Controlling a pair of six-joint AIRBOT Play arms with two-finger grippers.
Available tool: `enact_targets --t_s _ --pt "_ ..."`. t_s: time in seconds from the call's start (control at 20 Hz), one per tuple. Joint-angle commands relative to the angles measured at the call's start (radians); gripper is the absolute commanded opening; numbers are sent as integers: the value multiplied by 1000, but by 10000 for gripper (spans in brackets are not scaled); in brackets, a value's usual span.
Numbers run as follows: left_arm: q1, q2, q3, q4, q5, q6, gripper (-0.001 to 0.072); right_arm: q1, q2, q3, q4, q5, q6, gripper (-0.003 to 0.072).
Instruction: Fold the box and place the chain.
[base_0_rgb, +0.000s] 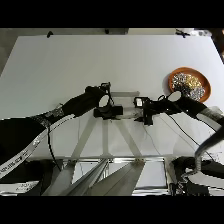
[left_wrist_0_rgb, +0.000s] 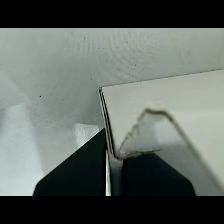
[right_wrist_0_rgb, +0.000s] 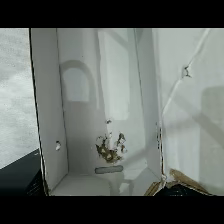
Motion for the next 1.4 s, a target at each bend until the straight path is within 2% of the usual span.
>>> enact_targets --t_s 0.0,0.05,0.1,0.15,0.4,0.45,0.5,0.55,0.6,0.75,0.85,0.9,1.0,1.2,1.35 --pt "0 5 2 -40 28 -8 290 0 1 1 0 0 0 383" --pt "0 10 2 -45 37 -6 399 0 1 1 0 1 0 383" --pt "0 18 2 -44 42 5 463 0 1 1 0 0 0 383" --pt "5 31 2 -44 41 48 495 0 1 1 0 0 0 383" --pt "71 145 -12 -44 8 278 501 0 1 1 0 0 0 383" --pt "89 183 -31 -43 8 364 518 0 1 1 0 0 0 383" --pt "108 221 -53 -42 11 469 569 0 1 1 0 0 0 383" --pt "126 269 -86 -41 17 612 673 0 1 1 0 0 0 383" --pt "143 314 -125 -42 34 780 692 0 1 1 0 0 0 383" --pt "188 461 -302 -98 110 1515 696 0 1 1 0 0 0 383" --pt "208 513 -426 -216 165 2008 692 0 1 1 0 0 0 383" --pt "216 511 -471 -300 198 2176 692 0 1 1 0 0 0 383" --pt "230 458 -512 -460 256 2298 696 0 1 1 0 0 0 383" --pt "239 311 -511 -671 326 2484 705 0 1 1 0 0 0 383" --pt "240 247 -509 -798 369 2564 706 0 1 1 0 0 0 383"
